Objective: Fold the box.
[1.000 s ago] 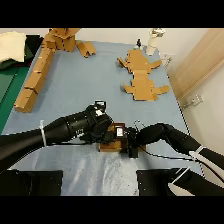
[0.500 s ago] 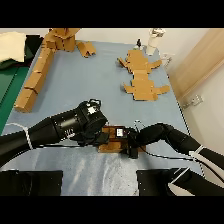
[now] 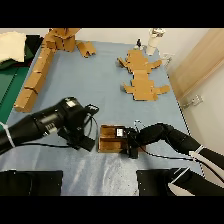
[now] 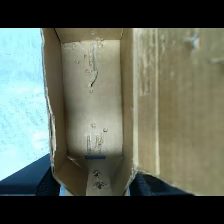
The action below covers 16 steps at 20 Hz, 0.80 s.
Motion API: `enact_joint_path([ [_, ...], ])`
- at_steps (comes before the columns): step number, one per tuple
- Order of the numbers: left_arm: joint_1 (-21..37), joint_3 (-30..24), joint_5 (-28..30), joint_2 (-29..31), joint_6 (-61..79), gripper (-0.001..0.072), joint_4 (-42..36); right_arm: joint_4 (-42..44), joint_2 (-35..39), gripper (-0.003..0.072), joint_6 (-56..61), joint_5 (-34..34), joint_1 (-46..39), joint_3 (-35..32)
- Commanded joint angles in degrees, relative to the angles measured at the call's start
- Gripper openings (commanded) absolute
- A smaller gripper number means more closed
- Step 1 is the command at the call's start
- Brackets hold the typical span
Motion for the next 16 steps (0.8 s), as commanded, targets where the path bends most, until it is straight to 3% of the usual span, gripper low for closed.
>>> enact_joint_path([
  [1, 11.8, -5.6, 3.0, 1.9, 33.8, 0.0012, -10.6, 0.0, 0.0, 0.0504, 0.0, 0.0, 0.0, 0.0],
  [4, 18.3, -6.8, 9.0, -1.4, 63.7, 0.0014, -19.8, 0.0, 0.0, 0.0504, 0.0, 0.0, 0.0, 0.0],
  [6, 18.3, -6.8, 15.3, -4.6, 70.1, 0.0015, -20.0, 0.0, 0.0, 0.0504, 0.0, 0.0, 0.0, 0.0],
  [7, 18.3, -6.8, 18.0, -6.3, 71.5, 0.0155, -20.0, 0.0, 0.0, 0.0504, 0.0, 0.0, 0.0, 0.0],
  [8, 18.3, -6.8, 20.0, -7.9, 71.6, 0.0508, -19.9, 0.0, 0.0, 0.0504, 0.0, 0.0, 0.0, 0.0],
  [9, 19.0, -7.0, 23.3, -9.2, 72.0, 0.0696, -20.3, 0.0, 0.0, 0.0504, 0.0, 0.0, 0.0, 0.0],
  [12, 23.5, -10.3, 32.6, -9.0, 78.4, 0.0696, -24.7, -0.2, 0.0, 0.0504, 0.0, 0.0, 0.0, 0.0],
  [16, 26.1, -16.1, 26.5, -6.5, 101.0, 0.0696, -39.9, -0.2, 0.0, 0.0504, 0.0, 0.0, 0.0, 0.0],
])
